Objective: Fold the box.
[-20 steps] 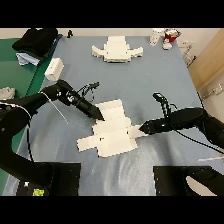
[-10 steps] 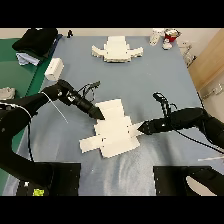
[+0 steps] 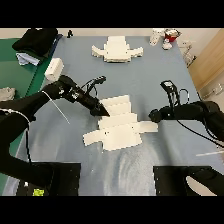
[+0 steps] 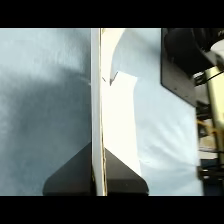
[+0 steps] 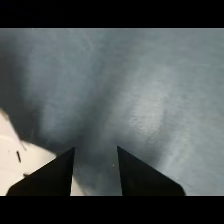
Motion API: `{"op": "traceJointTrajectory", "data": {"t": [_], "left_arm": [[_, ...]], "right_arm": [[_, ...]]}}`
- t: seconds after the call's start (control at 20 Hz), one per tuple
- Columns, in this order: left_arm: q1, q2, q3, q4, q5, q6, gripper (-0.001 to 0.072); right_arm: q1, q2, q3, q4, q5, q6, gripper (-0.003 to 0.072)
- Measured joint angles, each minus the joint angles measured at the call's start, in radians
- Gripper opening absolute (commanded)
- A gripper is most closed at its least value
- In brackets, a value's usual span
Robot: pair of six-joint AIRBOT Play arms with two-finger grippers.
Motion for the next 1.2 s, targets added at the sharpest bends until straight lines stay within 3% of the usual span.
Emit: {"op": "traceJointTrajectory", "data": {"t": [0.25,0.45,0.7,0.9,1.2], "left_arm": [[-0.093,0.103,-0.030,0.058,0.137,0.127,0.0008],[-0.174,0.253,-0.134,0.084,0.288,0.163,0.0008],[-0.328,0.455,-0.346,0.093,0.655,0.205,0.0009],[-0.464,0.538,-0.466,0.094,0.903,0.246,0.0010],[-0.545,0.549,-0.518,0.095,1.014,0.262,0.0010]], "right_arm": [[-0.013,-0.005,0.028,-0.108,0.048,0.160,0.0425],[-0.018,-0.029,0.034,-0.135,0.078,0.243,0.0425],[-0.018,-0.060,0.034,-0.142,0.097,0.306,0.0425],[-0.018,-0.070,0.034,-0.142,0.102,0.326,0.0424],[-0.018,-0.073,0.034,-0.146,0.104,0.335,0.0424]]}}
